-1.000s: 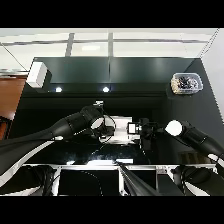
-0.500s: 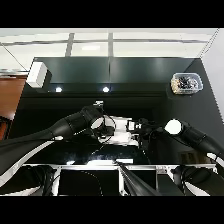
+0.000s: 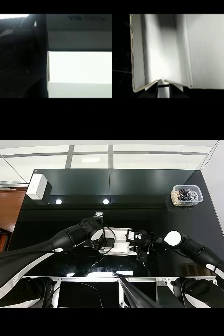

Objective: Fold the box and place the chain.

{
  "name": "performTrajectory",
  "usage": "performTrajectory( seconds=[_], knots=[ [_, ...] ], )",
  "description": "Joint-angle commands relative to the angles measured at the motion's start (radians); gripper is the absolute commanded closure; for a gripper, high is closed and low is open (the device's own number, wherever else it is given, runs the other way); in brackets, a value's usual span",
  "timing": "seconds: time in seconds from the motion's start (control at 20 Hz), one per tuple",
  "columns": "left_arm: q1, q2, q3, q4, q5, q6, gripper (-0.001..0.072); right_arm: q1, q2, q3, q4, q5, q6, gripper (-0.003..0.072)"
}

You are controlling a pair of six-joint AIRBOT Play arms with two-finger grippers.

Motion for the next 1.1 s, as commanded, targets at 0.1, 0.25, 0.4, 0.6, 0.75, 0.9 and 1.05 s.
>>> performTrajectory(
  seconds=[0.1, 0.25, 0.4, 0.6, 0.75, 0.9, 1.05],
  knots=[
    [-0.001, 0.0, 0.0, 0.0, 0.001, 0.0, 0.0684, 0.003, -0.034, 0.0, 0.082, -0.011, 0.0, 0.0528],
    [-0.001, 0.0, 0.0, 0.0, 0.001, 0.0, 0.0684, 0.003, -0.046, 0.0, 0.147, -0.03, 0.0, 0.0528],
    [-0.001, 0.0, 0.0, 0.0, 0.001, 0.0, 0.0684, 0.003, -0.055, 0.0, 0.147, -0.037, 0.0, 0.0526],
    [-0.001, 0.0, 0.0, 0.0, 0.001, 0.0, 0.0684, 0.003, -0.056, 0.0, 0.143, -0.038, 0.004, 0.0513],
    [-0.001, 0.0, 0.0, 0.001, 0.001, 0.0, 0.0684, 0.003, -0.056, 0.0, 0.145, -0.04, 0.004, 0.0394],
    [-0.001, 0.0, 0.0, 0.001, 0.001, 0.001, 0.0684, 0.002, -0.055, 0.0, 0.133, -0.023, 0.046, 0.0677],
    [-0.001, 0.0, 0.0, 0.0, 0.009, 0.001, 0.0684, -0.071, 0.008, 0.019, -0.054, 0.025, 0.433, 0.0678]
  ],
)
